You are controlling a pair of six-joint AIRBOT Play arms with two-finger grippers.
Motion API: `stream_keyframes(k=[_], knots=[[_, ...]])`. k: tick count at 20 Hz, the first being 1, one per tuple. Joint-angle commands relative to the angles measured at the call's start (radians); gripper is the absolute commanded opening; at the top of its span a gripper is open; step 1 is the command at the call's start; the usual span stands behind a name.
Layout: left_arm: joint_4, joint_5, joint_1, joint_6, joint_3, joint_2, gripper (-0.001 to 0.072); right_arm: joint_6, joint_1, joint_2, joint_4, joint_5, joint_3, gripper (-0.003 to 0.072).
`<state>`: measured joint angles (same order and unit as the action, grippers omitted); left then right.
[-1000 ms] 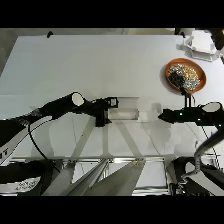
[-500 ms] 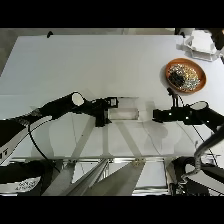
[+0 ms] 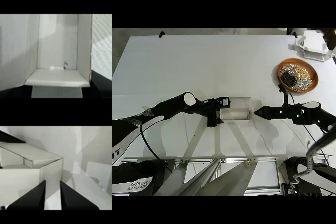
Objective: Fold the box and place the chain.
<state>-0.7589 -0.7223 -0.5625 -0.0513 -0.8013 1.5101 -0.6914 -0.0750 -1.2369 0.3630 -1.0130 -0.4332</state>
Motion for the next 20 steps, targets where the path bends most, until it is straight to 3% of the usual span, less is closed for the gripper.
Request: stream_keyframes(k=[1,4,5,10,15,20], knots=[[0.0,0.0,0.0,0.0,0.0,-0.001,0.0272,0.024,0.001,0.001,-0.034,-0.063,0.0,0.023],[0.0,0.0,0.0,0.0,0.0,-0.001,0.0272,0.024,0.001,0.002,-0.034,-0.081,0.0,0.0443],[0.0,0.0,0.0,0.0,0.0,-0.001,0.0272,0.024,0.001,0.005,-0.034,-0.086,0.0,0.0475],[0.0,0.0,0.0,0.0,0.0,-0.001,0.0272,-0.01,0.093,0.038,0.027,-0.059,-0.045,0.0474],[0.0,0.0,0.0,0.0,0.0,-0.001,0.0272,-0.306,0.263,0.038,0.246,0.073,-0.179,0.0455],[0.0,0.0,0.0,0.0,0.0,-0.001,0.0272,-0.618,0.369,0.038,0.542,0.079,-0.278,0.0456]])
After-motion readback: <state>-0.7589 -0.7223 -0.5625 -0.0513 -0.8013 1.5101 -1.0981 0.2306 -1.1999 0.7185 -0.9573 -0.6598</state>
